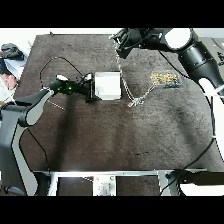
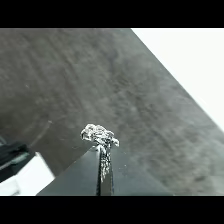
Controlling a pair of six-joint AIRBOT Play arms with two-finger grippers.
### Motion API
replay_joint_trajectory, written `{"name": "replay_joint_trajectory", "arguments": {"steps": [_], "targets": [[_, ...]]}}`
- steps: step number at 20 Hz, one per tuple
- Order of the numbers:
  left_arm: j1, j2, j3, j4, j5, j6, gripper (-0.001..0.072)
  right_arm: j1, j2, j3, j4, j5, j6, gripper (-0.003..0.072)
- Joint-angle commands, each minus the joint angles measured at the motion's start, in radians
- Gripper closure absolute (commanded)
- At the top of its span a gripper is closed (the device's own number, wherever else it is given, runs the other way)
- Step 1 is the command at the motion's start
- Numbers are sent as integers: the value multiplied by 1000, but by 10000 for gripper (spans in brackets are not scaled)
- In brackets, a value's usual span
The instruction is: Fold the box and place the chain.
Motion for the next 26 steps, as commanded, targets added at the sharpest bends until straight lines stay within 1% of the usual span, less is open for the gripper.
{"name": "replay_joint_trajectory", "arguments": {"steps": [1, 2, 4, 8, 9, 10, 11, 12, 15, 17, 19, 20, 21, 23, 25, 26], "targets": [[0, 0, 1, 0, 0, 0, 239, -2, -74, 44, 77, 186, 5, 673], [0, 0, 1, 0, 0, 0, 238, -2, -100, 44, 90, 254, 5, 673], [0, 0, 1, 0, 0, 0, 239, -2, -151, 42, 97, 340, 16, 673], [0, 0, 1, 0, 0, 0, 239, 0, -237, 41, 115, 416, 39, 672], [0, 0, 1, 0, 0, 0, 238, 0, -248, 41, 114, 426, 72, 618], [0, 0, 1, 0, 0, 0, 238, -1, -254, 41, 104, 429, 102, 380], [0, 0, 1, 0, 0, 0, 239, -3, -254, 41, 79, 438, 113, 275], [0, 0, 1, 0, 1, 0, 239, -10, -251, 41, 55, 453, 113, 350], [0, 0, 1, 0, 0, 0, 239, -75, -249, 41, 40, 554, 124, 349], [0, 0, 1, 0, 0, 0, 238, -134, -249, 41, -11, 622, 150, 350], [0, 0, 1, 0, 0, 0, 238, -189, -251, 35, -64, 649, 158, 349], [0, 0, 1, 0, 0, 0, 238, -206, -251, 23, -89, 649, 157, 349], [0, 0, 1, 0, 1, 0, 239, -211, -251, 2, -124, 646, 143, 328], [0, 0, 1, 0, 1, 0, 238, -204, -251, -65, -209, 634, 79, 331], [0, 0, 1, 0, 0, 0, 238, -198, -251, -132, -270, 581, 78, 331], [0, 0, 1, 0, 0, 0, 238, -198, -251, -164, -275, 542, 78, 331]]}}
